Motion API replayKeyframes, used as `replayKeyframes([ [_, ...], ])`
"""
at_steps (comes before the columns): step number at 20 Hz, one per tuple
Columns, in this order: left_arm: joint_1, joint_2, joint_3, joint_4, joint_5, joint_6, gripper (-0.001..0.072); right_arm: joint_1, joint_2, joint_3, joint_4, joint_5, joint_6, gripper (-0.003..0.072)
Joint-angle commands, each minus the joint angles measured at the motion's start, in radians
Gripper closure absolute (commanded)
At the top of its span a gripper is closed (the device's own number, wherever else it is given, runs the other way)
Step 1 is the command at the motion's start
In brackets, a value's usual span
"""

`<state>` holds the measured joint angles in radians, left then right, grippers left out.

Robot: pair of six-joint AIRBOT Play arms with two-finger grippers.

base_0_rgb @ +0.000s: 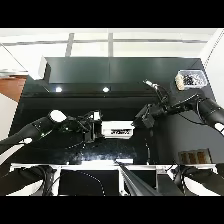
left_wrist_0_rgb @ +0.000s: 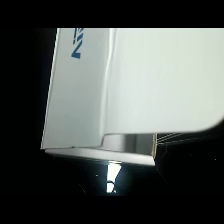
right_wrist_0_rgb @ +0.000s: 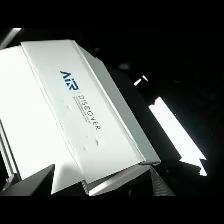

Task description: Fold the box and place the chain.

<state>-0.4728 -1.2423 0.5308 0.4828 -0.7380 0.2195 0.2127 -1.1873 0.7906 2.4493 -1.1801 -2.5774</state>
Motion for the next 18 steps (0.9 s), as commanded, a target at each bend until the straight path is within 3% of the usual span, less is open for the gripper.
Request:
replayKeyframes([
  [1, -0.001, 0.0, 0.001, 0.0, 0.001, 0.0, 0.043, 0.034, -0.017, -0.006, -0.026, -0.013, -0.049, -0.001],
  [9, -0.001, 0.0, 0.001, 0.0, 0.001, 0.0, 0.043, 0.106, -0.017, -0.006, -0.14, -0.014, -0.068, -0.0012],
  [18, -0.001, 0.0, 0.001, 0.0, 0.001, 0.0, 0.043, 0.107, -0.017, -0.006, -0.158, 0.027, -0.063, -0.0011],
])
